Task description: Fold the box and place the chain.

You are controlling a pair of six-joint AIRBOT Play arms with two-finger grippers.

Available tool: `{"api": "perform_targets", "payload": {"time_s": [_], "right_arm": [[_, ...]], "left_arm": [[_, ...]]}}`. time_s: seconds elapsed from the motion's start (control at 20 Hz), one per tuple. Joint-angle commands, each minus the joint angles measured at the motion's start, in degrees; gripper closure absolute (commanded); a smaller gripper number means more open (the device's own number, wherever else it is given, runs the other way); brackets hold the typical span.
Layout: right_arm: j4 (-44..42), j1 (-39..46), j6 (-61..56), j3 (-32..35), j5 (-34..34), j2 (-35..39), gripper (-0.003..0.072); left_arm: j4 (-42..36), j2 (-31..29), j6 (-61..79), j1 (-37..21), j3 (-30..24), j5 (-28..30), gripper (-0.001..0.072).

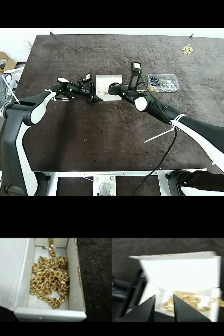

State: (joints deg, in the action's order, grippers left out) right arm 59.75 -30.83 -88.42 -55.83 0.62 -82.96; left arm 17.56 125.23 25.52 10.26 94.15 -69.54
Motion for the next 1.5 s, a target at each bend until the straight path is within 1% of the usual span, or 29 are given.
{"api": "perform_targets", "payload": {"time_s": [0.0, 0.1, 0.15, 0.25, 0.35, 0.45, 0.6, 0.75, 0.85, 0.9, 1.0, 1.05, 1.1, 1.15, 1.3, 1.35, 1.45], "right_arm": [[2.6, 7.2, 0.1, 0.5, 6.0, 1.5, 0.0430], [2.7, 13.9, 0.2, 0.6, 11.6, 1.5, 0.0428], [2.6, 17.1, 0.1, 0.6, 14.4, 1.0, 0.0399], [2.6, 23.2, 0.1, 0.6, 17.6, -1.0, 0.0402], [1.9, 27.3, -2.1, 0.6, 17.4, -3.9, 0.0403], [-1.2, 28.7, -2.3, 0.5, 16.3, -6.5, 0.0403], [-3.4, 27.0, -2.3, 0.1, 12.0, -9.2, 0.0403], [-4.8, 24.9, -2.3, -2.1, 10.0, -11.8, 0.0403], [-5.2, 23.9, -2.9, -2.9, 6.5, -13.0, 0.0405], [-6.0, 23.8, -2.9, -2.9, 5.0, -13.3, 0.0433], [-7.8, 23.8, -2.9, -2.9, 3.5, -13.9, 0.0432], [-8.7, 23.8, -2.9, -2.8, 3.8, -14.1, 0.0478], [-8.8, 23.6, -2.9, -2.8, 4.3, -14.1, 0.0650], [-9.1, 23.2, -2.9, -2.9, 4.5, -13.8, 0.0682], [-8.7, 20.1, -2.6, -2.8, 6.4, -9.9, 0.0683], [-7.8, 18.7, -2.6, -2.8, 7.5, -7.6, 0.0683], [-5.7, 15.3, -2.6, -2.9, 7.1, -2.2, 0.0683]], "left_arm": [[0.0, 0.0, 0.0, 0.0, 0.0, 0.0, 0.0297], [0.0, 0.0, 0.0, 0.0, 0.0, 0.0, 0.0297], [0.0, 0.0, 0.0, 0.0, 0.0, 0.0, 0.0297], [0.0, 0.0, 0.0, 0.0, 0.0, 0.0, 0.0297], [0.0, 0.0, 0.0, 0.0, 0.0, 0.0, 0.0297], [0.0, 0.0, 0.0, 0.0, 0.0, 0.0, 0.0297], [0.0, 0.0, 0.0, 0.0, 0.0, 0.0, 0.0297], [0.0, 0.0, 0.0, 0.0, 0.0, 0.0, 0.0298], [0.0, 0.0, 0.0, 0.0, 0.0, 0.0, 0.0297], [0.0, 0.0, 0.0, 0.0, 0.0, 0.0, 0.0297], [0.0, 0.0, 0.0, 0.0, 0.0, 0.0, 0.0297], [0.0, 0.0, 0.0, 0.0, 0.0, 0.0, 0.0297], [0.0, 0.0, 0.0, 0.0, 0.0, 0.0, 0.0297], [0.0, 0.0, 0.0, 0.0, 0.0, 0.0, 0.0297], [0.0, 0.0, 0.0, 0.0, 0.0, 0.0, 0.0297], [0.0, 0.0, 0.0, 0.0, 0.0, 0.0, 0.0297], [0.0, 0.0, 0.0, 0.0, 0.0, 0.0, 0.0297]]}}
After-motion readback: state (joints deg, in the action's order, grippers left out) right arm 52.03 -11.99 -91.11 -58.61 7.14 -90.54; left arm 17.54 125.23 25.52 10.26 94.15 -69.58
